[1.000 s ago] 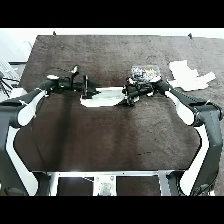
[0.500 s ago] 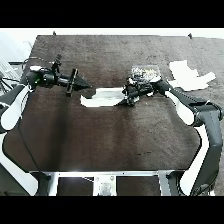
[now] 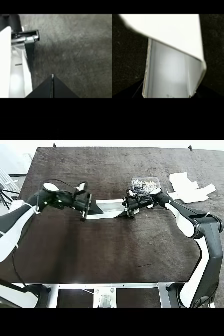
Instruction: Fold the box and place the chain.
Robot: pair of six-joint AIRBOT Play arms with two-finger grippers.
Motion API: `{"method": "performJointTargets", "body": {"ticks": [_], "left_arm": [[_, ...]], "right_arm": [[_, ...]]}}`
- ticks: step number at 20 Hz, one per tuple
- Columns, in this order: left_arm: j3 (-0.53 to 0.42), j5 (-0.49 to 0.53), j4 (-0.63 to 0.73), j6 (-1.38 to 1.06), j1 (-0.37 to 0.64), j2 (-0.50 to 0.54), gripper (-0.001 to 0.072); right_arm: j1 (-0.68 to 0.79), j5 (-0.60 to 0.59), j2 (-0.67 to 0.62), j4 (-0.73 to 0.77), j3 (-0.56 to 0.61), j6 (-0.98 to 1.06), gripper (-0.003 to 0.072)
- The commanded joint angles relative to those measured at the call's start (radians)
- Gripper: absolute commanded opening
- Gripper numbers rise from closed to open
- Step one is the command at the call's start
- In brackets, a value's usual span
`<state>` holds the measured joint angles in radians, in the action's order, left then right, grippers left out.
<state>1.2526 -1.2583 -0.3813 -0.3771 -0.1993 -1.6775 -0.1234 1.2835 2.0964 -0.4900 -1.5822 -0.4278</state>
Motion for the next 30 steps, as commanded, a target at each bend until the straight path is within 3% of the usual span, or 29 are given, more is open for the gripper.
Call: {"method": "performJointTargets", "body": {"ticks": [1,5,9,14,18,30], "left_arm": [[-0.054,0.187,-0.006,0.022,-0.03,0.014,0.0018],[-0.053,0.365,0.001,0.006,-0.029,0.014,0.0018],[-0.022,0.47,0.025,-0.047,-0.028,-0.006,0.0018],[0.141,0.49,0.022,0.019,-0.027,-0.108,0.0018],[0.219,0.51,0.021,0.057,-0.027,-0.162,0.0018],[0.222,0.473,-0.057,0.145,-0.028,-0.225,0.0018]], "right_arm": [[0.0,0.0,0.001,0.0,0.0,0.0,0.0522],[0.0,0.0,0.001,0.0,0.0,0.0,0.0521],[0.0,0.0,0.001,0.0,0.0,0.0,0.0521],[0.0,0.0,0.001,0.0,0.0,0.0,0.0521],[0.0,0.0,0.001,0.0,0.0,0.0,0.0521],[0.0,0.0,0.001,0.0,0.0,0.0,0.0521]]}}
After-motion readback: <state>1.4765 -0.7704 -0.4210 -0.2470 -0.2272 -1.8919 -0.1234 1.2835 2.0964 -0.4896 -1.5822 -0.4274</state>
